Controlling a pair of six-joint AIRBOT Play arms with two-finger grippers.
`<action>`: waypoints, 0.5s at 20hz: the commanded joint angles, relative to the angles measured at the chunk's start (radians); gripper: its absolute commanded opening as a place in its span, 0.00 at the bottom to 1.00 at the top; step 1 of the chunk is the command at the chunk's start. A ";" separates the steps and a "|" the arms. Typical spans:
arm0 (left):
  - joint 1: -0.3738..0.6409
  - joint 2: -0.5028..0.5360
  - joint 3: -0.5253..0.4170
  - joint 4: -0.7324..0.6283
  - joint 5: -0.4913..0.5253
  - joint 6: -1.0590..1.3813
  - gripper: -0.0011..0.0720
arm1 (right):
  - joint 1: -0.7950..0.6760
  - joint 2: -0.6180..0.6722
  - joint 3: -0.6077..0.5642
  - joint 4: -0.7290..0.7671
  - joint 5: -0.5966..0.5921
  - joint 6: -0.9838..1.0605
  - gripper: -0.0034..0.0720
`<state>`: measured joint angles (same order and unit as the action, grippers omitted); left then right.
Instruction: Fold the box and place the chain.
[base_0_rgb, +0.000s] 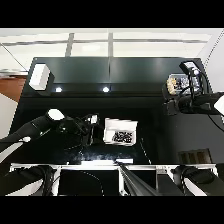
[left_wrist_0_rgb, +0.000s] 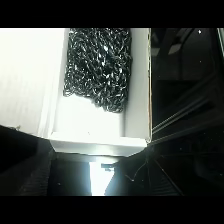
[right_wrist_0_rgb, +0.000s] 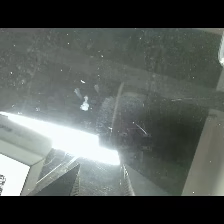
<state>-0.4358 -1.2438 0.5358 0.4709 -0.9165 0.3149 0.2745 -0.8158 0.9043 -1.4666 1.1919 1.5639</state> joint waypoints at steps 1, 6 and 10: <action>-0.001 -0.003 0.002 -0.016 0.007 0.000 0.96 | 0.000 0.001 0.000 0.000 0.000 0.004 0.49; -0.011 -0.004 0.002 -0.015 0.016 0.000 0.96 | 0.000 0.001 0.000 0.000 -0.001 0.004 0.49; -0.068 -0.013 0.013 -0.007 0.053 -0.011 0.96 | 0.000 0.001 0.000 0.000 0.000 0.004 0.49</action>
<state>-0.4747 -1.2522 0.5430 0.4572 -0.8970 0.3145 0.2745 -0.8158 0.9043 -1.4666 1.1908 1.5673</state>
